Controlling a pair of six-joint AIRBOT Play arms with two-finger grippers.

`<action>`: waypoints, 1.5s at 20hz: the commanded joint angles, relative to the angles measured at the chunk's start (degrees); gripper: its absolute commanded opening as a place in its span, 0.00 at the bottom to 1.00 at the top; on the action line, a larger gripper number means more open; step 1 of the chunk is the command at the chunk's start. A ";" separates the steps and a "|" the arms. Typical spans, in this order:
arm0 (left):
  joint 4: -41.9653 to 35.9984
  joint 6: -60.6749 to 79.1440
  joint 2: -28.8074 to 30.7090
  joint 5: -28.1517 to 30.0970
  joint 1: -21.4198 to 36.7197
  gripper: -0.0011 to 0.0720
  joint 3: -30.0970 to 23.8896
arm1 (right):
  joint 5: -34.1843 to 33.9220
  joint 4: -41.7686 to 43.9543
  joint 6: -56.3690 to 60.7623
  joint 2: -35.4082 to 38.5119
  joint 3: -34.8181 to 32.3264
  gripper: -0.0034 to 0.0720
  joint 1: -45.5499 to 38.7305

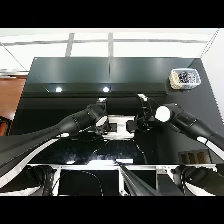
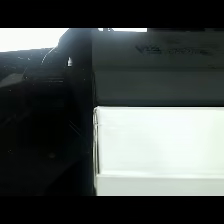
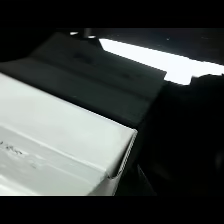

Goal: Fold the box and place the chain.

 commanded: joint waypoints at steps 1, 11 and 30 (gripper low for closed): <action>0.00 0.02 0.04 0.00 0.02 0.06 0.07 | 6.91 -14.60 16.37 -2.40 5.64 0.68 6.10; 0.00 0.02 0.04 0.31 0.04 0.06 0.07 | 10.25 -15.30 26.38 -9.73 9.05 0.46 9.31; 0.00 0.02 0.04 0.02 0.02 0.06 0.07 | 8.24 -15.47 28.48 -10.58 9.05 0.07 9.27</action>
